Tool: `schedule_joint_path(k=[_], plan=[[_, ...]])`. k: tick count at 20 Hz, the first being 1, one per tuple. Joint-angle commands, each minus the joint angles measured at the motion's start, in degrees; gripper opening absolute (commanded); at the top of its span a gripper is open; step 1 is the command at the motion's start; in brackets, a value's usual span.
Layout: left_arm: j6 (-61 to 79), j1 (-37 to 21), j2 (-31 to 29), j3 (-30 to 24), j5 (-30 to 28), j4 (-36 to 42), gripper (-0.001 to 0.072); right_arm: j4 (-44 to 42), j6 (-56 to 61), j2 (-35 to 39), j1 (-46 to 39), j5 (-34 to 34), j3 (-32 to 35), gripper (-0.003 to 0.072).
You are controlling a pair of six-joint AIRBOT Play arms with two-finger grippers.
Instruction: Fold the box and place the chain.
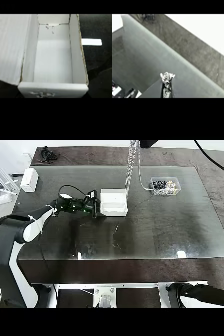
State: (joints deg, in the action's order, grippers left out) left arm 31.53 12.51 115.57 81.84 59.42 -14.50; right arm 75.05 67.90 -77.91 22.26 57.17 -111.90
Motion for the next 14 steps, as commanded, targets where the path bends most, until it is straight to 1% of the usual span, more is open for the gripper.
schedule_joint_path(k=[1,3,7,10,14], plan=[[0.0,0.0,0.0,0.0,0.0,0.0,0.0281,0.0,-1.6,0.0,1.3,-1.2,-2.1,0.0002],[0.0,0.0,0.0,0.0,0.0,0.0,0.0281,0.0,-2.6,0.0,2.1,-2.1,-2.3,0.0002],[0.0,0.0,0.0,0.0,0.0,0.0,0.0281,0.0,-2.3,-0.5,2.3,-1.6,-2.1,0.0002],[0.0,0.0,0.0,0.0,0.0,0.0,0.0281,-1.7,-2.3,-1.3,2.7,-1.4,-1.8,0.0002],[0.0,0.0,0.0,0.0,0.0,0.0,0.0281,-2.2,-1.9,-3.6,2.8,2.0,-1.7,0.0002]])
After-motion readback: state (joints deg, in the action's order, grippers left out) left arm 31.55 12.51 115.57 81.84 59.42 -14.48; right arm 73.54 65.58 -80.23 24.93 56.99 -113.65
